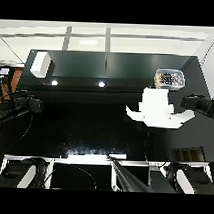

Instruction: Fold the box and place the chain.

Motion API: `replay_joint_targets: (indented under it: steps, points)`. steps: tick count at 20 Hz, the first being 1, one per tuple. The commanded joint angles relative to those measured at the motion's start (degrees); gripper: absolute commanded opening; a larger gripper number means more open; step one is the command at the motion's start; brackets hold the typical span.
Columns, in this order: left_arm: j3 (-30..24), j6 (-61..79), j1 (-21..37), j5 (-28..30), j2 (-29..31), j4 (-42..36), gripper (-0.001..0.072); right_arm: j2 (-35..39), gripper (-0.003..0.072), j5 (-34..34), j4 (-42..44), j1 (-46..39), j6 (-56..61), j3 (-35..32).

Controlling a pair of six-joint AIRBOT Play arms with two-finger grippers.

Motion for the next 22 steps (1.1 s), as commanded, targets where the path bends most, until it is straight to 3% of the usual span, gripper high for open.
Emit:
replay_joint_targets:
  steps: [1,16,19,20,21,22]
  points:
    - [0.0,0.0,0.0,0.0,0.0,0.0,0.0028,0.0,0.0021,0.0,0.0,0.0,0.0,0.0]
    - [0.0,0.0,0.0,0.0,0.0,0.0,0.0028,0.0,0.0021,2.1,0.9,0.0,0.0,0.0]
    - [0.0,-0.1,0.0,5.7,-0.2,-0.1,0.0028,0.0,0.0023,2.9,3.5,0.0,0.0,0.0]
    - [0.0,-0.1,0.0,7.6,-0.2,-0.6,0.0028,0.0,0.0168,2.5,3.6,0.0,0.0,0.0]
    - [0.0,-0.1,0.0,8.2,-0.2,-1.3,0.0029,0.0,0.0613,1.4,3.3,0.0,0.0,0.0]
    - [-0.1,-0.1,-0.1,9.1,-0.3,-1.5,0.0037,-0.2,0.0696,0.6,2.2,0.0,0.0,0.0]
